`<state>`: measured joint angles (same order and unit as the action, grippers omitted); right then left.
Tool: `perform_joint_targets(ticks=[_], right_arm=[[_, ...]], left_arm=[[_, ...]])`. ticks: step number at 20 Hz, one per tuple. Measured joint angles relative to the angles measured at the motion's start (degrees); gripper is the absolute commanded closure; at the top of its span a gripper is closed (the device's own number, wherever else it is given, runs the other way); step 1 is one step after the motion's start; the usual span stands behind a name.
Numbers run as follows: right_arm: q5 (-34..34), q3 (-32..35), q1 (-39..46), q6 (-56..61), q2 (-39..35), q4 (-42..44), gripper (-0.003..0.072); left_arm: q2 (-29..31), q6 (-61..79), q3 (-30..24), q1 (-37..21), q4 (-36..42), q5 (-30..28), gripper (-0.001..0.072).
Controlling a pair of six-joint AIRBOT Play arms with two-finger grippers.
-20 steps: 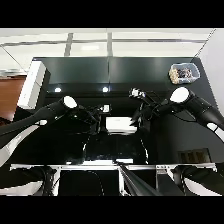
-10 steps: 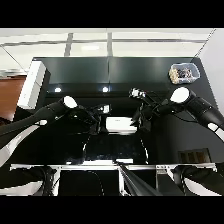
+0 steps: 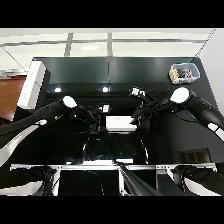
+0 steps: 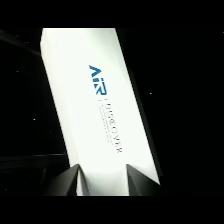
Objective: Fold the box and place the chain.
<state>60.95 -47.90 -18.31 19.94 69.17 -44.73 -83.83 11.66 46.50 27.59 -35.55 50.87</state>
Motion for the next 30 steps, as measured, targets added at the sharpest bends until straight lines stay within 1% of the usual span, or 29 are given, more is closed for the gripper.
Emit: perform_joint_targets(ticks=[2,3,4,12,15,18,19,20,21,22,25,26,29,30], right_arm=[[0.26,0.0,0.0,0.0,0.0,0.04,0.0286],[0.31,0.0,0.0,-0.07,0.0,0.11,0.0023],[0.22,0.0,0.0,-0.28,0.02,-0.02,-0.0019],[0.24,-0.04,-1.55,-5.16,0.02,2.64,-0.0014],[0.0,-0.04,-3.41,-6.43,0.09,1.73,-0.0011],[-0.92,-0.04,-3.91,-6.27,0.13,-0.07,0.0161],[-1.09,-0.04,-4.0,-6.27,0.13,-0.48,0.0285],[-1.05,-0.04,-4.04,-6.14,0.13,-0.57,0.0367],[-1.27,-0.04,-4.09,-5.81,0.13,-0.76,0.0542],[-1.4,-0.04,-4.11,-5.35,0.11,-0.7,0.0558],[-1.53,-0.07,-4.15,-4.5,0.11,-0.74,0.0557],[-1.53,-0.07,-4.15,-4.31,0.13,-0.92,0.0538],[-1.53,-0.07,-4.15,-3.93,0.13,-1.18,0.0535],[-1.53,-0.07,-4.15,-3.85,0.13,-1.27,0.0395]], left_arm=[[0.0,0.04,0.0,0.0,0.0,0.22,0.0264],[0.0,0.07,0.0,0.0,-0.02,0.28,0.0264],[0.0,0.2,0.0,0.02,-0.11,0.76,0.0264],[0.0,0.2,0.0,0.02,-0.04,0.46,0.0264],[0.0,0.17,0.0,0.04,0.0,0.28,0.0264],[0.0,0.15,0.0,0.02,0.0,0.26,0.0264],[0.0,0.11,0.0,0.04,0.0,0.26,0.0264],[0.0,0.02,0.0,0.04,0.0,0.24,0.0264],[0.0,0.02,0.0,0.02,0.02,0.24,0.0264],[0.0,-0.02,0.0,0.04,-0.02,0.24,0.0264],[-0.02,0.02,0.0,0.02,-0.04,0.26,0.0264],[-0.02,0.02,0.0,0.04,-0.04,0.26,0.0264],[-0.02,0.04,0.0,0.02,-0.04,0.28,0.0264],[-0.02,0.07,0.0,0.02,-0.04,0.28,0.0264]])
